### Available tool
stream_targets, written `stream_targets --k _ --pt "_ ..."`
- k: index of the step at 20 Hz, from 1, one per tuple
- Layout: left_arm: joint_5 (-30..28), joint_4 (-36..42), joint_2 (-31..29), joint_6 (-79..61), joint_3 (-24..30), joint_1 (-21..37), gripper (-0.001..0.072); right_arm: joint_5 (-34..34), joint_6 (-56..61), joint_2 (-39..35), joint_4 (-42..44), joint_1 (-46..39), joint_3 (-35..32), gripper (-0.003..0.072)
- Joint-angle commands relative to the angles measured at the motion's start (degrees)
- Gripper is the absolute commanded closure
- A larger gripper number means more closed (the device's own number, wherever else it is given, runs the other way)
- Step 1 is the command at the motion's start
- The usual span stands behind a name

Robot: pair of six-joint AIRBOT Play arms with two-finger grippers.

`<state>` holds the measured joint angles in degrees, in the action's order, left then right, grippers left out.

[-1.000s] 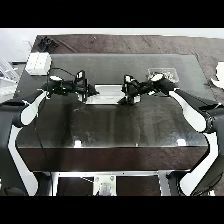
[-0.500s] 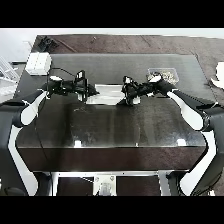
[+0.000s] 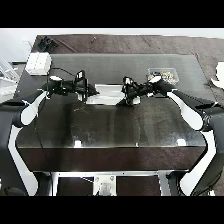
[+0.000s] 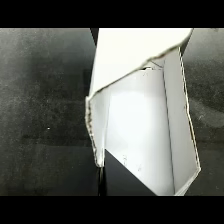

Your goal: Fold the box and place the chain.

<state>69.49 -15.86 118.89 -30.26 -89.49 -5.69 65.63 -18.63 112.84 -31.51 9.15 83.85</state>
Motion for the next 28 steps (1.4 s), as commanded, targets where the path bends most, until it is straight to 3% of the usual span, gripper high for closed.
stream_targets --k 1,15,16,28 --pt "-0.02 -0.02 0.02 -0.02 0.02 -0.02 0.0690 -0.33 -0.72 0.07 -0.04 0.07 0.07 0.0110" --pt "-0.04 -0.02 0.02 -0.02 0.02 0.00 0.0689 -0.61 -1.55 0.07 -0.66 0.07 0.42 0.0137" --pt "-0.04 -0.02 0.02 -0.02 0.02 -0.02 0.0689 -0.61 -1.55 0.07 -0.66 0.07 0.42 0.0197" --pt "-0.04 -0.02 0.02 -0.02 0.02 -0.02 0.0689 -0.57 -1.49 0.04 -1.07 0.00 0.33 0.0190"
